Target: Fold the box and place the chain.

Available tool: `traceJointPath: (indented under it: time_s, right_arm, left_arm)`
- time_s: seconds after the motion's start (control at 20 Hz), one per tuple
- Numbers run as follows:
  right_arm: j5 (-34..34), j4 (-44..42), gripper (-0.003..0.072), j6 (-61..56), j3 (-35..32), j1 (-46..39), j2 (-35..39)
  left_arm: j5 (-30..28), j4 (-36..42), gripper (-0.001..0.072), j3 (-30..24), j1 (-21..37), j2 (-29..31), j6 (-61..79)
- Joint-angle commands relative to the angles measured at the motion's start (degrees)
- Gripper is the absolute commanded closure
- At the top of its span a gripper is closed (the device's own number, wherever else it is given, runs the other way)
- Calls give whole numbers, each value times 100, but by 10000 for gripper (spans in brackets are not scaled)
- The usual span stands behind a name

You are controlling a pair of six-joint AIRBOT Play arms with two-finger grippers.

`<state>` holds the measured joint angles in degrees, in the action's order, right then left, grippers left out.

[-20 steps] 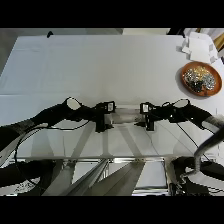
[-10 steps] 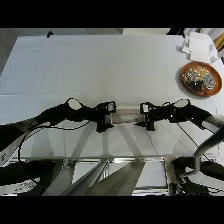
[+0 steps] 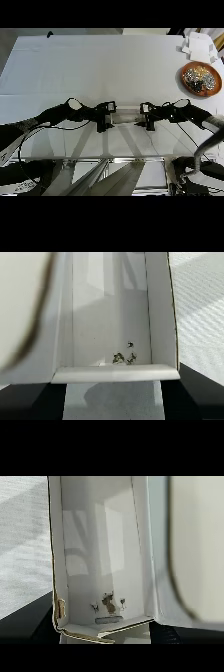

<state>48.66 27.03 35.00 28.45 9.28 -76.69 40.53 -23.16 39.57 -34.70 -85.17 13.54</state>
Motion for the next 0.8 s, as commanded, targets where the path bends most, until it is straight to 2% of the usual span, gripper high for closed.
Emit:
traceJointPath:
  time_s: [0.0,0.7,0.75]
  right_arm:
    - [-2,-4,279,-2,-2,0,0]
    - [-9,-2,276,-17,-2,0,2]
    - [2,-4,147,-199,0,0,2]
  left_arm:
    - [2,0,437,-2,-4,-4,-4]
    - [2,0,437,-2,-4,-4,-4]
    - [2,0,437,-2,-4,-4,-4]
